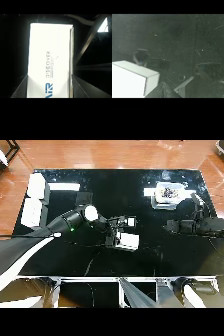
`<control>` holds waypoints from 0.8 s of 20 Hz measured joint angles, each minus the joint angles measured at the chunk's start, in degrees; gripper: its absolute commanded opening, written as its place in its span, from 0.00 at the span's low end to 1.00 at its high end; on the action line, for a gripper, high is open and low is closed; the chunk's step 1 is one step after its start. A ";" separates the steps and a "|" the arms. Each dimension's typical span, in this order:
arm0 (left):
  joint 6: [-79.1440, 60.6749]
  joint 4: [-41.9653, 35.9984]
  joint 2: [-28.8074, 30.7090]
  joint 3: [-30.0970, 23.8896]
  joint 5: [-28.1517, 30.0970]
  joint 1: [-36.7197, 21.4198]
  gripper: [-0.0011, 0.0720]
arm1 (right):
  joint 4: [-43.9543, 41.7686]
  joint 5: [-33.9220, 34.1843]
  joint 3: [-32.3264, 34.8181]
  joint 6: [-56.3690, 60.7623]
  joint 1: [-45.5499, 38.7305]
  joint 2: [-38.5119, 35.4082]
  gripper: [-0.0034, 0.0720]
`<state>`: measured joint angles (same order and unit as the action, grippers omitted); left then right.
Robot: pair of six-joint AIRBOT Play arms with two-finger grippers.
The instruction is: Fold the box and place the chain.
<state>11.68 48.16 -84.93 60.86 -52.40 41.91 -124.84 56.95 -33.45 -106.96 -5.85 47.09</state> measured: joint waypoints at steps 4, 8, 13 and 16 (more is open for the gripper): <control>0.57 0.52 -0.02 0.00 0.68 0.11 0.89 | 0.17 -0.13 0.00 0.00 0.00 0.00 0.09; 1.25 0.68 -0.42 0.00 1.03 0.24 0.89 | 0.31 -0.20 0.00 0.00 0.00 0.00 0.09; 1.92 0.87 -0.74 0.00 1.27 0.96 0.85 | 0.39 -0.31 0.00 0.00 0.00 0.00 0.09; 2.32 1.64 -0.76 0.00 1.07 1.44 0.39 | 0.44 -0.35 0.00 -0.02 0.00 0.00 0.09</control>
